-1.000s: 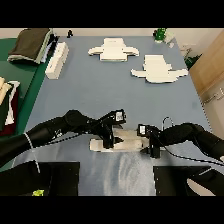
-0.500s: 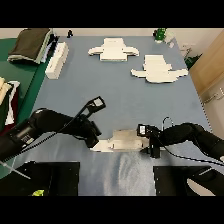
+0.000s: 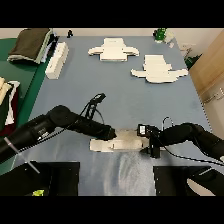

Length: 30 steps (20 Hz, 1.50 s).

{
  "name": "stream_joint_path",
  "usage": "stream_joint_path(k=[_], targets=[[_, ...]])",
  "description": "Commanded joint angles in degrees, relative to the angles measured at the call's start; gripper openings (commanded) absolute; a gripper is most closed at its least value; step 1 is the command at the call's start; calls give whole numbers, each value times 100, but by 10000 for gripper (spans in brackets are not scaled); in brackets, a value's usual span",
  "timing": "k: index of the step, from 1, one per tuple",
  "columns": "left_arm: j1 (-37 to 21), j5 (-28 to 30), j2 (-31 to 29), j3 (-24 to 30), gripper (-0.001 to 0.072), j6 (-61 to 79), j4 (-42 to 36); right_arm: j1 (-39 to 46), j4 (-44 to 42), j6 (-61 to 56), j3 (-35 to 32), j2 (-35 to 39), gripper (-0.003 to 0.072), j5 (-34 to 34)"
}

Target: Fold the box.

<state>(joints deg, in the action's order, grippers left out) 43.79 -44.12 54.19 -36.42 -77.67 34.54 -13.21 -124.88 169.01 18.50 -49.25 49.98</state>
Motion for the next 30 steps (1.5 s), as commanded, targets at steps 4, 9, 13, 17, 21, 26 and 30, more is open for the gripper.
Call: stream_joint_path(k=[4,9,13,17,21,26,30], targets=[[39,1152,986,-291,16,-216,-907,0,-2,0,0,4,508,0],[39,940,1600,-291,16,-601,-883,-2,-2,0,0,4,508,0],[39,970,1700,-291,16,-601,-850,0,-2,0,0,4,508,0],[2,883,1871,-291,16,-796,-669,0,-2,0,0,4,508,0],[2,857,1906,-358,16,-444,-673,0,-2,0,0,4,508,0],[-330,310,715,-960,14,516,-109,0,-2,0,0,4,508,0],[-350,-575,-863,-957,15,-114,2129,0,-2,0,0,4,507,0]])
